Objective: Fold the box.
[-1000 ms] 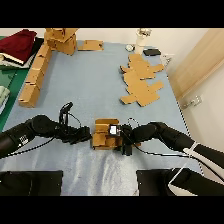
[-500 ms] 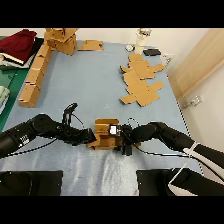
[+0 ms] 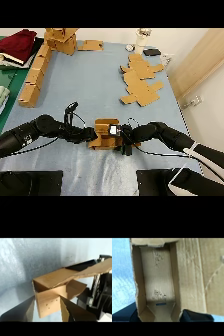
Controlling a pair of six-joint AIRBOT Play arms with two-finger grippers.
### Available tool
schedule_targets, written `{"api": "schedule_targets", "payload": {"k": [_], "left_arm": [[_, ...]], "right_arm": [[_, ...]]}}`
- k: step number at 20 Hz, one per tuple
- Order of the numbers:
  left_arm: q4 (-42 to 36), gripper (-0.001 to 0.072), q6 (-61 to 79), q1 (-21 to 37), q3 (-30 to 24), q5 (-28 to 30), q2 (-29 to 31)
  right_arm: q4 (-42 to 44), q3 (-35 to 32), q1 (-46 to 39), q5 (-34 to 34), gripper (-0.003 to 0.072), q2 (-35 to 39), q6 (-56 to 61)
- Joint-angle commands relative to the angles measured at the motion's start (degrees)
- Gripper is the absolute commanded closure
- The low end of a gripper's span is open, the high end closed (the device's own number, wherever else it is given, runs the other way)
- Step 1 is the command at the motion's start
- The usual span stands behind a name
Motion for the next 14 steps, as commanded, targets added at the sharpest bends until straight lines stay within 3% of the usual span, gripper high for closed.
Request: {"api": "schedule_targets", "payload": {"k": [1, 5, 11, 14], "left_arm": [[-0.6, 0.0220, -0.3, -0.2, 0.1, -0.7, -0.1], [2.0, 0.0220, -6.2, -2.9, 1.4, -0.8, -0.2], [28.1, 0.0221, -34.2, -10.5, 8.7, -5.5, -2.6], [30.9, 0.0221, -36.5, -14.1, 13.7, -7.3, -7.7]], "right_arm": [[0.0, 0.0, 0.0, 0.0, 0.0129, 0.0, 0.0], [0.0, 0.0, 0.0, 0.0, 0.0129, 0.0, 0.0], [0.0, 0.0, 0.0, 0.0, 0.0129, 0.0, 0.0], [0.0, 0.0, 0.0, 0.0, 0.0129, 0.0, 0.0]]}}
